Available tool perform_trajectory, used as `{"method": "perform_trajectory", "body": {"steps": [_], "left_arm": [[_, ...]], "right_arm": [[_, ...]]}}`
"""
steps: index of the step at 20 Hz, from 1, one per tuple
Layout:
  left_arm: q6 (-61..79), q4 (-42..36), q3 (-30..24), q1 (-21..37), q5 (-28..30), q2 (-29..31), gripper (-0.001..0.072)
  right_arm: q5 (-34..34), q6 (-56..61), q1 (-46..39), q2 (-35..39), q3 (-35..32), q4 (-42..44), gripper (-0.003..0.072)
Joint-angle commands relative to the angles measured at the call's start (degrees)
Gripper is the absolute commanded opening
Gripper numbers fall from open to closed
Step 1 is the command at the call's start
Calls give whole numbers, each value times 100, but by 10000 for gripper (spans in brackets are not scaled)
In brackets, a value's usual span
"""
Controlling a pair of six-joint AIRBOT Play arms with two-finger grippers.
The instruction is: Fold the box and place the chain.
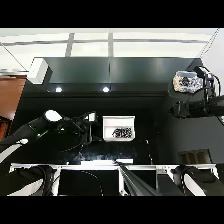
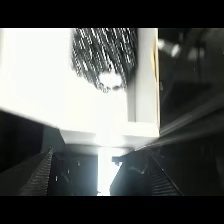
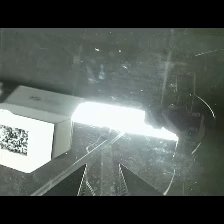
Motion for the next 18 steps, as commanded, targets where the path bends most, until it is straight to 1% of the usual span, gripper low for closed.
{"method": "perform_trajectory", "body": {"steps": [1, 5, 9, 12, 18], "left_arm": [[111, -433, 26, -229, 330, -70, 710], [85, -404, 37, -358, 420, -72, 707], [-90, -380, 37, -367, 413, -74, 707], [-214, -28, 35, -372, 308, -74, 707], [-214, 9, 37, -474, 317, -83, 706]], "right_arm": [[-11, -2, -2, 0, -2, 0, 252], [-9, -4, -2, 0, -2, 0, 251], [-11, -4, -2, 0, -2, 0, 251], [-13, -4, -2, 0, -2, -2, 251], [-98, -4, -2, -2, -2, -2, 251]]}}
